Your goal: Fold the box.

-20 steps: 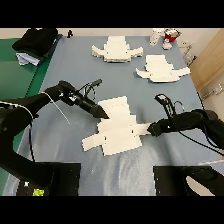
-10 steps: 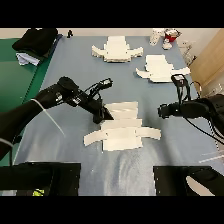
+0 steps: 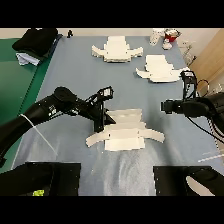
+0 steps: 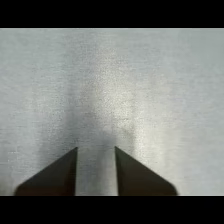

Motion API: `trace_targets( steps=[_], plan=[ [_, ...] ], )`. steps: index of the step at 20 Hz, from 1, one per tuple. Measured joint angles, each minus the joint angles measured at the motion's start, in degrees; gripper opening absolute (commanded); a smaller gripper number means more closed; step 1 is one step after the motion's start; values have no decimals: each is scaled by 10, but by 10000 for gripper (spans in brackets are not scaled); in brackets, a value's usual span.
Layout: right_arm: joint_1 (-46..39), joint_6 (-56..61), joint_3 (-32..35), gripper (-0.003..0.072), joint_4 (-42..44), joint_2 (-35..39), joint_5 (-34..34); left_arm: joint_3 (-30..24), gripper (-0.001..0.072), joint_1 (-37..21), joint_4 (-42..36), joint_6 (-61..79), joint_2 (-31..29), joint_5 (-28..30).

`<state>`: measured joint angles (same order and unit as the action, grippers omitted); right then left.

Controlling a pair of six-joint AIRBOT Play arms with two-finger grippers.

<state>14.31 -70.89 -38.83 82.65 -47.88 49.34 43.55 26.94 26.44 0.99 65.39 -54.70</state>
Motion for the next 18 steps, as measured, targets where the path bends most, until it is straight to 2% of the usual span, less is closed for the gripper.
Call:
trace_targets(
  steps=[1, 6, 18],
  plan=[
    [0, 5, 0, 156, 0, 0, -1, -5, 13, 1, -2, 6, 1, 9],
    [0, 31, 0, 157, -2, 0, -19, -16, 13, 2, -10, 22, 17, 27],
    [0, 45, 0, 157, 12, -36, -38, -19, 14, 25, -10, 27, 56, 31]
  ],
)
